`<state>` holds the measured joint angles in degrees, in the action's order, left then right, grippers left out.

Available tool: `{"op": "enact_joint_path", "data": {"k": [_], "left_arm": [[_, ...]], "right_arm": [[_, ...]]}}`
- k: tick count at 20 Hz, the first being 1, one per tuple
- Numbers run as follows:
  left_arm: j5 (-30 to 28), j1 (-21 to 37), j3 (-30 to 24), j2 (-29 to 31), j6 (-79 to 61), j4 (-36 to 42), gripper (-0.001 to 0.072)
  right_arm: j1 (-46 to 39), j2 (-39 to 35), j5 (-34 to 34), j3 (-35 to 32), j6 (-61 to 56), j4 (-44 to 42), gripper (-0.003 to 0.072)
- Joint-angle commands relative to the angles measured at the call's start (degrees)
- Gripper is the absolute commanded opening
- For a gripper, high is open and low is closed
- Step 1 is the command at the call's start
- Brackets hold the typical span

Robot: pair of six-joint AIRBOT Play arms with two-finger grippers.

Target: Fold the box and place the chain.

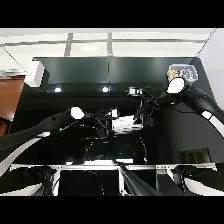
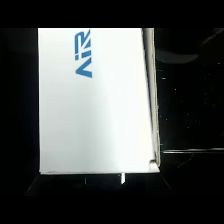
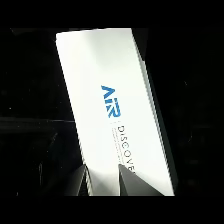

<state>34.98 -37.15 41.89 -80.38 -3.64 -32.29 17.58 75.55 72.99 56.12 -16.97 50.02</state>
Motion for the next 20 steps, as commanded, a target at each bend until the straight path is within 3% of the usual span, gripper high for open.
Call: {"op": "enact_joint_path", "data": {"k": [1, 14, 18, 20], "left_arm": [[0.0, 0.0, 0.0, 0.0, 0.0, 0.0, 0.0350], [0.0, 0.0, 0.0, 0.0, 0.0, 0.0, 0.0350], [0.0, 0.0, 0.0, 0.0, 0.0, 0.0, 0.0350], [0.0, 0.0, 0.0, 0.0, 0.0, 0.0, 0.0351]], "right_arm": [[0.0, 0.0, 0.0, 0.0, -0.4, 0.0, 0.0254], [0.0, 0.1, 0.3, -2.1, -0.6, -0.9, 0.0254], [-2.6, -3.9, 3.1, -0.2, -10.5, -1.3, 0.0253], [-6.4, -5.5, 8.4, -0.3, -16.8, -2.8, 0.0252]]}}
